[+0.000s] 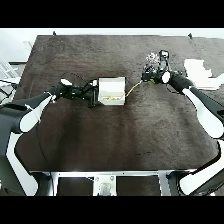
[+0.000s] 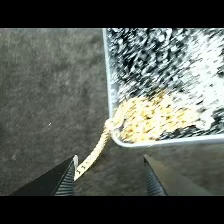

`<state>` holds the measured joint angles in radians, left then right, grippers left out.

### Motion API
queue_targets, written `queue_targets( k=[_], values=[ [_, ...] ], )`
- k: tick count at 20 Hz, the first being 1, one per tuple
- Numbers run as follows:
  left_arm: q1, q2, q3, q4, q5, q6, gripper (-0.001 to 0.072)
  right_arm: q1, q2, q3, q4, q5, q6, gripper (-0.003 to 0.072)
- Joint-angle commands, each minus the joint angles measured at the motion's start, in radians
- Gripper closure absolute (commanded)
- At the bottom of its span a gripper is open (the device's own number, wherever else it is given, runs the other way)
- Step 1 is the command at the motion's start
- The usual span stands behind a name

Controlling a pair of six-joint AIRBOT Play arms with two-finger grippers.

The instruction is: Fold the box and place the chain.

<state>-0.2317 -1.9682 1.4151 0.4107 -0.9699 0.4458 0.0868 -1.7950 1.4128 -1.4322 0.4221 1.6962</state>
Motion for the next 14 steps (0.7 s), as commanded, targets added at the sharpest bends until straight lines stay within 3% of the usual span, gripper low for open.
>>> queue_targets(
  k=[1, 8, 10, 12, 14],
  values=[
    [0.000, 0.001, 0.000, 0.000, 0.000, 0.000, 0.0419, 0.008, -0.037, 0.021, 0.074, 0.029, -0.003, 0.0200],
    [0.000, 0.000, 0.000, 0.000, 0.000, 0.000, 0.0420, 0.029, -0.077, 0.032, 0.079, -0.005, -0.019, 0.0230],
    [0.000, 0.000, 0.000, 0.000, 0.000, 0.000, 0.0420, 0.035, -0.077, 0.032, 0.080, -0.013, -0.063, 0.0364],
    [0.000, 0.001, 0.000, 0.000, 0.000, 0.000, 0.0420, 0.040, -0.079, 0.032, 0.080, -0.025, -0.079, 0.0438],
    [0.000, 0.000, 0.000, 0.000, 0.000, 0.000, 0.0420, 0.045, -0.079, 0.032, 0.082, -0.029, -0.098, 0.0560]
  ],
)
